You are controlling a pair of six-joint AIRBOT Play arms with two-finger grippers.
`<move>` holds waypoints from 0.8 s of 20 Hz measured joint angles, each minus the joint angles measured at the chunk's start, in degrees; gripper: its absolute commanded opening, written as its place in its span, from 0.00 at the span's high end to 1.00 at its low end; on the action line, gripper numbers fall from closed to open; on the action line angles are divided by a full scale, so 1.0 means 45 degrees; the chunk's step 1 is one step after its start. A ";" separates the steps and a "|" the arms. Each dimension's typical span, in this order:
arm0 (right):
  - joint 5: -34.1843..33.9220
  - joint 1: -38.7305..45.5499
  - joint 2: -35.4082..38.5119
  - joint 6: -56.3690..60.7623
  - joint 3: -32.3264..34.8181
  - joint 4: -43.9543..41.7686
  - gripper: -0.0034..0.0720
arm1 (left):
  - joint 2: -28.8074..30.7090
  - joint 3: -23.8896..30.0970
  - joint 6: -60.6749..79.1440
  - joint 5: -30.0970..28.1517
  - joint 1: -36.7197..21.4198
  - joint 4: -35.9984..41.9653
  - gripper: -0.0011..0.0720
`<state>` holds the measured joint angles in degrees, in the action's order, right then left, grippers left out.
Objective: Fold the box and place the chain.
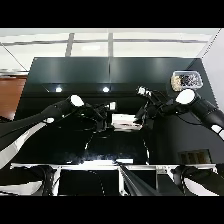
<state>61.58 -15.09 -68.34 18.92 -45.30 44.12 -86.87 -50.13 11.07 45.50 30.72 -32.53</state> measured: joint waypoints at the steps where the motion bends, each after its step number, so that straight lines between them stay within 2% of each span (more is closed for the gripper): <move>1: 0.0044 0.0000 -0.0005 0.0015 0.0005 0.0126 0.49 | 0.0000 0.0000 -0.0005 -0.0005 0.0005 0.0010 0.45; 16: -0.0049 0.0000 -0.0010 0.0141 0.0005 0.0287 0.49 | 0.0000 0.0000 0.0000 -0.0005 0.0010 0.0005 0.45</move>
<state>61.36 -15.09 -68.38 19.55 -45.28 45.41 -86.87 -50.13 11.07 45.47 30.76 -32.51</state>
